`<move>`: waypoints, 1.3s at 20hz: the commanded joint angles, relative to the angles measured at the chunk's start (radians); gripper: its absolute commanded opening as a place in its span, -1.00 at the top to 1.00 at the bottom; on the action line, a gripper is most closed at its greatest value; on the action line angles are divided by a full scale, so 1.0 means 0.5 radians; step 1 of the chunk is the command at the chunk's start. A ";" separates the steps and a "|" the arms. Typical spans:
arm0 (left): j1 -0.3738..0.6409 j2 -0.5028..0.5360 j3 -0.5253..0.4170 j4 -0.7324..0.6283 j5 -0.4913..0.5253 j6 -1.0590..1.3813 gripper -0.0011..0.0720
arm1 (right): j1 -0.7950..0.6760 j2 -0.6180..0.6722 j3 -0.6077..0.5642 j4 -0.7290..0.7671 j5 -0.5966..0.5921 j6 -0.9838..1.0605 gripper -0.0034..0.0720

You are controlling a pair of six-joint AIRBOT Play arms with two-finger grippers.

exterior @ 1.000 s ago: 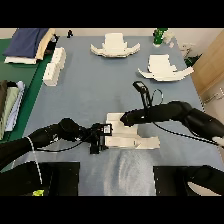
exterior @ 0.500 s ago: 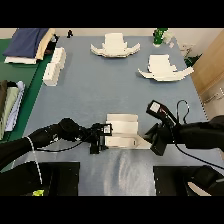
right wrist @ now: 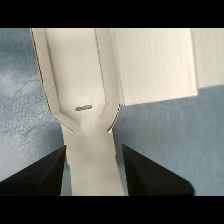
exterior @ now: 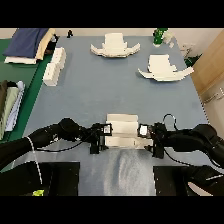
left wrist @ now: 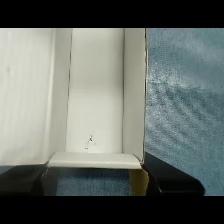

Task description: Fold the box.

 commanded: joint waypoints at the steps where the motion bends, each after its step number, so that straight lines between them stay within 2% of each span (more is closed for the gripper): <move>1: 0.002 -0.001 0.000 0.001 0.000 0.000 -0.25 | 0.053 -0.140 -0.021 0.095 0.278 -0.217 -0.54; 4: 0.002 -0.001 0.000 0.001 0.001 0.000 -0.25 | 0.125 -0.191 -0.021 0.149 0.326 -0.217 -0.52; 6: 0.002 -0.001 0.000 0.001 0.001 0.000 -0.25 | 0.136 -0.193 -0.021 0.211 0.325 -0.219 -0.24; 7: 0.002 -0.001 0.000 0.001 0.001 0.000 -0.25 | 0.136 -0.196 -0.021 0.250 0.328 -0.247 -0.22; 8: 0.002 -0.001 0.000 0.001 0.000 0.000 -0.25 | 0.136 -0.197 -0.021 0.297 0.328 -0.286 -0.03; 11: 0.002 -0.001 0.000 0.001 0.001 0.000 -0.25 | 0.136 -0.211 -0.021 0.342 0.344 -0.316 0.34; 12: 0.002 -0.001 0.000 0.001 0.000 0.000 -0.25 | 0.136 -0.220 -0.021 0.353 0.346 -0.318 0.39; 16: 0.002 -0.001 0.000 0.001 0.000 0.000 -0.25 | 0.137 -0.250 -0.021 0.438 0.384 -0.406 0.38; 17: 0.002 -0.001 0.000 0.001 0.001 0.000 -0.25 | 0.137 -0.266 -0.021 0.449 0.385 -0.406 0.35; 18: 0.002 -0.001 0.000 0.001 0.000 0.000 -0.25 | 0.137 -0.278 -0.021 0.461 0.386 -0.406 0.03; 19: 0.002 -0.001 0.000 0.001 0.001 0.000 -0.25 | 0.137 -0.286 -0.021 0.463 0.395 -0.406 -0.52; 20: 0.002 -0.001 0.000 0.001 0.001 0.000 -0.25 | 0.137 -0.290 -0.021 0.464 0.410 -0.407 -0.70; 26: 0.002 -0.001 0.000 0.001 0.000 0.000 -0.25 | 0.136 -0.292 -0.021 0.484 0.439 -0.406 -0.70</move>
